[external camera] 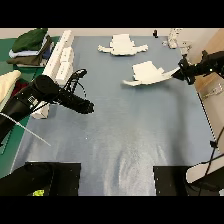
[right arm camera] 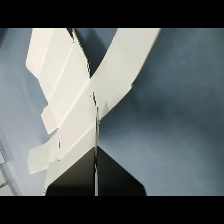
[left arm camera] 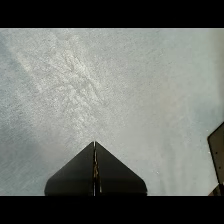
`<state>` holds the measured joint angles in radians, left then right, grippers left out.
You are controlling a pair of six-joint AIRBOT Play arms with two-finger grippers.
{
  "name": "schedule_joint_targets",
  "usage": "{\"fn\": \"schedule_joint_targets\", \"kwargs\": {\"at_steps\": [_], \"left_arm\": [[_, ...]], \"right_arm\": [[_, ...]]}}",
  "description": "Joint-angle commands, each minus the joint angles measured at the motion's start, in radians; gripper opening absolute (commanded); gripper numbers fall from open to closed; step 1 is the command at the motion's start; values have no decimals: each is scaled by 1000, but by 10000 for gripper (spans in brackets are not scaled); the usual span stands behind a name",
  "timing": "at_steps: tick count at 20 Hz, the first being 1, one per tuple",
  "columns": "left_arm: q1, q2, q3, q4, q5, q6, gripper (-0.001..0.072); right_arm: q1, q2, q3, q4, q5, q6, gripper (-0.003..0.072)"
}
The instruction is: Fold the box.
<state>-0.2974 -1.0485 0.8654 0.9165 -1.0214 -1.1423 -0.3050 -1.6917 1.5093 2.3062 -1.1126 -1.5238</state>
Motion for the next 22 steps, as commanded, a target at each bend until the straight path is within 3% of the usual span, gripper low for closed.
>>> {"fn": "schedule_joint_targets", "kwargs": {"at_steps": [1, 5, 10, 14, 16, 19, 22], "left_arm": [[-1, 0, -1, 0, 0, 0, 12], [0, 0, -1, 0, 0, 0, 12], [-1, 0, -1, 0, 0, 0, 12], [0, 0, -1, 0, 0, 0, 12], [0, 0, -1, 0, 0, 0, 12], [0, 0, -1, 0, 0, 0, 12], [0, 0, -1, 0, 0, 0, 12]], "right_arm": [[56, 317, -427, -10, 121, -3, -3], [132, 661, -821, -3, 134, 10, -2], [166, 941, -1061, -3, 135, 77, -1], [166, 974, -1085, -42, 122, 76, 35], [159, 971, -1083, -117, 122, 75, 406], [120, 920, -1010, -295, 79, 76, 416], [35, 826, -837, -402, 9, 70, 415]]}}
